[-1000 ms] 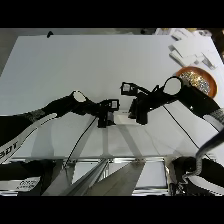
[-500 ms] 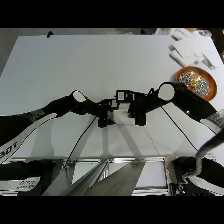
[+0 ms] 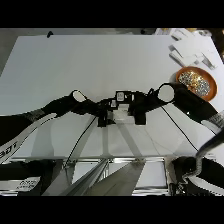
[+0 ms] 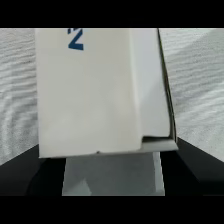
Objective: Fold the box and place the chain.
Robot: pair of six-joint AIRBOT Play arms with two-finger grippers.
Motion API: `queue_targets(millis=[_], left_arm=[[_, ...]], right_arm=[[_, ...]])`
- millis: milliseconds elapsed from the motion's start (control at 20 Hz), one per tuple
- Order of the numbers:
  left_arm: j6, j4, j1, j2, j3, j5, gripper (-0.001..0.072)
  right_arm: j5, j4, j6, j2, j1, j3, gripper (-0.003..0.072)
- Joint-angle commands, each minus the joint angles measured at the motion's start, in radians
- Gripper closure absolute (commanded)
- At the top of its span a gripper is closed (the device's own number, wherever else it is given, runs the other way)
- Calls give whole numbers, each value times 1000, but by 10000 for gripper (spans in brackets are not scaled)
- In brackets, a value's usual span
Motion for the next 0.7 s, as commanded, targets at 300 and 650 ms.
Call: queue_targets(millis=[300, 650], left_arm=[[2, 2, -1, 1, -1, -4, 570], [2, 2, -1, 1, -1, -4, 570]], right_arm=[[-40, -2, 1, 5, 1, 0, 587], [-37, 45, 15, 5, 1, -72, 560]])
